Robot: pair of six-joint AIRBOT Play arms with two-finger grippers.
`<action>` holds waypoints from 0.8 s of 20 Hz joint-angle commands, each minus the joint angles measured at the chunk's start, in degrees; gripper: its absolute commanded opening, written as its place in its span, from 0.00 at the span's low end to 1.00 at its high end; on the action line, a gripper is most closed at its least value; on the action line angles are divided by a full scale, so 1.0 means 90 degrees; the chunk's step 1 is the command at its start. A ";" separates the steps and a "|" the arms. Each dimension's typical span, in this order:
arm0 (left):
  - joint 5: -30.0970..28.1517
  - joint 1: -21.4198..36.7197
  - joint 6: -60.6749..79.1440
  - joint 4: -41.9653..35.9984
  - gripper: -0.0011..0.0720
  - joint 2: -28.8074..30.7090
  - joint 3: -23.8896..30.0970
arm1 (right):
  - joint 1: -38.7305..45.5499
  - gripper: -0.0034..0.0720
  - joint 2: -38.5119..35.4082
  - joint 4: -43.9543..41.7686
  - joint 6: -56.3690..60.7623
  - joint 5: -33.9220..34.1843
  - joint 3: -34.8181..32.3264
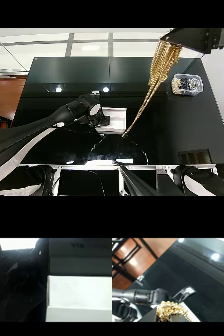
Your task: Fold the box and place the chain.
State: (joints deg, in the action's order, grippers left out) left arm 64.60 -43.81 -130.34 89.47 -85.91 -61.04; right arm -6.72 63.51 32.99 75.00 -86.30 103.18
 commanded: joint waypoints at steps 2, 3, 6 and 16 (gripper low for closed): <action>0.0000 0.0000 0.0000 0.0002 0.05 0.0002 0.0002 | -0.0357 0.05 -0.0002 0.0012 0.0051 -0.0002 0.0000; 0.0000 0.0000 0.0000 0.0002 0.05 0.0002 0.0002 | -0.0401 0.05 -0.0002 0.0007 0.0073 0.0005 0.0000; 0.0000 0.0000 0.0000 0.0002 0.05 0.0002 0.0002 | -0.0532 0.05 -0.0002 -0.0012 0.0119 0.0112 0.0000; 0.0000 0.0000 0.0000 0.0000 0.05 0.0002 0.0002 | -0.0549 0.05 -0.0002 -0.0597 0.0119 0.0634 0.0000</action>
